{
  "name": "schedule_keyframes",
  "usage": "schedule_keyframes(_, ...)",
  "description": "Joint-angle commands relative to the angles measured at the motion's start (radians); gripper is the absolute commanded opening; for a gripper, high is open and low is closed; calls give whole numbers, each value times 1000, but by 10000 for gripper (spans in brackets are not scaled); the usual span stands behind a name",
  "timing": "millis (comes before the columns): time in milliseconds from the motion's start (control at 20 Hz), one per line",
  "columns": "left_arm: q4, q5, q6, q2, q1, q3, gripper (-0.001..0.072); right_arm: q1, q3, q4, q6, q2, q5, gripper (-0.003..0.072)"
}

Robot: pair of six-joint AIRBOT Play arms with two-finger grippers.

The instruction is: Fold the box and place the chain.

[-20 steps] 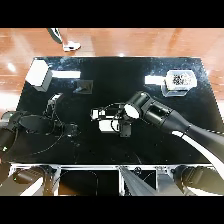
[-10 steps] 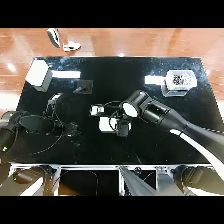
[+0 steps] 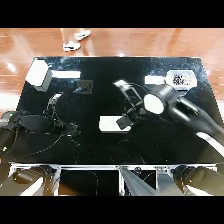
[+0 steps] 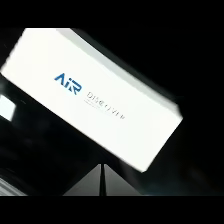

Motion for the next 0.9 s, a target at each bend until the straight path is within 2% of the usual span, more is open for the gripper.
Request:
schedule_keyframes(0, -5, -27, 27, 0, 0, 1, 510, -16, -292, 245, 456, 148, -420, 37)
schedule_keyframes(50, -5, -32, 27, 0, 0, 1, 510, -7, -342, 312, 453, 142, -500, 37)
schedule_keyframes(100, -6, -39, 27, 0, 0, 1, 510, -5, -363, 341, 453, 126, -528, 37)
schedule_keyframes(250, -6, -47, 27, 0, 0, 1, 510, -8, -364, 338, 453, 89, -554, 37)
schedule_keyframes(550, -6, -51, 27, -1, 0, 1, 510, -48, -364, 336, 449, 85, -573, 36)
schedule_keyframes(850, -7, -53, 27, -1, 0, 1, 510, -42, -364, 331, 434, 85, -510, 37)
